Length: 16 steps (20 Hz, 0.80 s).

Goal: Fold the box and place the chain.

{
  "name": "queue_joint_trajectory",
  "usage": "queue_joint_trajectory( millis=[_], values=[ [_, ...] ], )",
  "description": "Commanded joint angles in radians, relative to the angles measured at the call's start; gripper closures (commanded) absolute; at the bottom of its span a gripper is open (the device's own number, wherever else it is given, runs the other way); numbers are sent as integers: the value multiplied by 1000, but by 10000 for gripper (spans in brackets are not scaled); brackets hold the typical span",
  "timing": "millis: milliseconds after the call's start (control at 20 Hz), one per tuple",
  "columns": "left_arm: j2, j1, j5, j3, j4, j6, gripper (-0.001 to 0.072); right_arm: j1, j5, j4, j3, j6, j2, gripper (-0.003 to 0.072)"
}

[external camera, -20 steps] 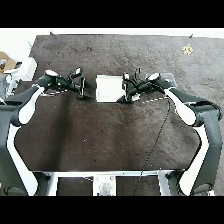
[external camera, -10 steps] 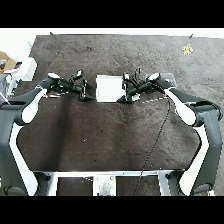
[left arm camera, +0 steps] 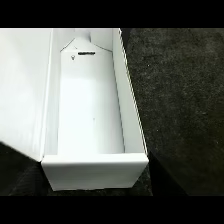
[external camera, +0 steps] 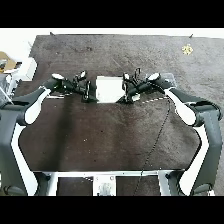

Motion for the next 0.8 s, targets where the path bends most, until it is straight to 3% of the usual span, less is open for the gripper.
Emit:
queue_joint_trajectory(
  millis=[0, 750],
  values=[
    [-6, -8, 41, 0, 0, 1, -7, 0, -1, 2, 0, 0, 0, 270],
    [-60, -54, 80, 1, -43, 34, 0, 0, -1, 1, 0, 0, 0, 269]
  ],
)
